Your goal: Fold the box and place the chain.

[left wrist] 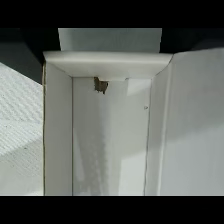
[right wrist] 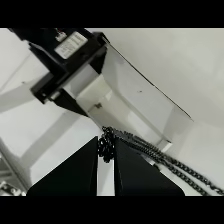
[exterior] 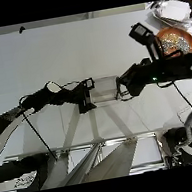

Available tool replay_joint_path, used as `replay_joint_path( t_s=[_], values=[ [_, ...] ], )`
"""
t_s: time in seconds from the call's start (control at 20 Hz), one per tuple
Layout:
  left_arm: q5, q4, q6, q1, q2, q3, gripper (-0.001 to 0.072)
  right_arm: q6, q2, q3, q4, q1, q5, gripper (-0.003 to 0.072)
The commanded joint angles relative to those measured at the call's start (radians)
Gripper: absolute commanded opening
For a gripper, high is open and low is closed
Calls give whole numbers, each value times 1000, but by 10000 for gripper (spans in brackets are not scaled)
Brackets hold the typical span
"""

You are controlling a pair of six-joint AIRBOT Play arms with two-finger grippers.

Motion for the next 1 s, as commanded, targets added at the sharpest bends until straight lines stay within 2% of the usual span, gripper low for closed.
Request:
replay_joint_path(
  t_s=[0.0,0.2,0.7,0.95],
  values=[
    [0,0,0,0,0,0,432,-22,-126,-26,3,8,-35,13],
    [0,0,0,0,0,0,432,-106,-283,-26,110,18,-27,14],
    [0,0,0,0,0,0,432,-121,-464,-26,113,77,-106,26],
    [0,0,0,0,0,0,432,-121,-456,-26,129,80,-108,297]
  ],
)
